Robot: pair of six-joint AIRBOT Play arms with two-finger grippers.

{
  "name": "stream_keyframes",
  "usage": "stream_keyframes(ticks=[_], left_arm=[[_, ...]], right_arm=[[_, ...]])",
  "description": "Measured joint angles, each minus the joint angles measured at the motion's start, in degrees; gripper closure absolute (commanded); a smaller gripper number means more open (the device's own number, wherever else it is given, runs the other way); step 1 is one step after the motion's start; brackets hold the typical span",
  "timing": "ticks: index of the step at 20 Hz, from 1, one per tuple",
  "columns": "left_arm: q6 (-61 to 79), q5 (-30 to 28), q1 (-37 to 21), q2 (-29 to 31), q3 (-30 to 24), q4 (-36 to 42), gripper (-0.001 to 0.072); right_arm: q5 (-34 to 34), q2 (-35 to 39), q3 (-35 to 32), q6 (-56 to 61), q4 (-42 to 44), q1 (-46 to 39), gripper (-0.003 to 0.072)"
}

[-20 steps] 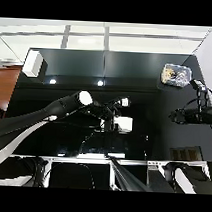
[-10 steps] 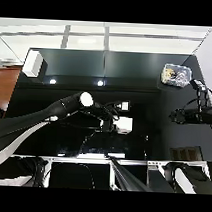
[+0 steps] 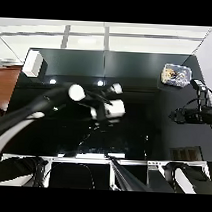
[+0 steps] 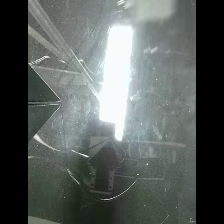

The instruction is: Fold the box and place the chain.

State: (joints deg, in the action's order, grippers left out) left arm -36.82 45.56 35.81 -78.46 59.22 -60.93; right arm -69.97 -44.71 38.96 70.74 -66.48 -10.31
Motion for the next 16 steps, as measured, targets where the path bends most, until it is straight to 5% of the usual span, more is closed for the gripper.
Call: stream_keyframes(ticks=[5, 9, 13, 16], left_arm=[[-21.5, 10.6, -20.3, 6.3, -0.8, -15.0, 0.0416], [-30.2, 15.8, -41.0, 8.2, -2.9, -16.6, 0.0416], [-32.7, 15.4, -56.8, 8.6, -3.9, -14.0, 0.0416], [-31.5, 11.6, -62.4, 8.0, -3.9, -12.9, 0.0416]], right_arm=[[0.3, 0.0, 0.0, 0.0, 0.0, 0.0, 0.0673], [1.0, 0.0, 0.0, 0.0, 0.0, 0.0, 0.0673], [1.4, 0.0, 0.0, 0.1, 0.3, 0.0, 0.0673], [1.8, 0.0, 0.0, 0.5, 0.4, 0.0, 0.0673]])
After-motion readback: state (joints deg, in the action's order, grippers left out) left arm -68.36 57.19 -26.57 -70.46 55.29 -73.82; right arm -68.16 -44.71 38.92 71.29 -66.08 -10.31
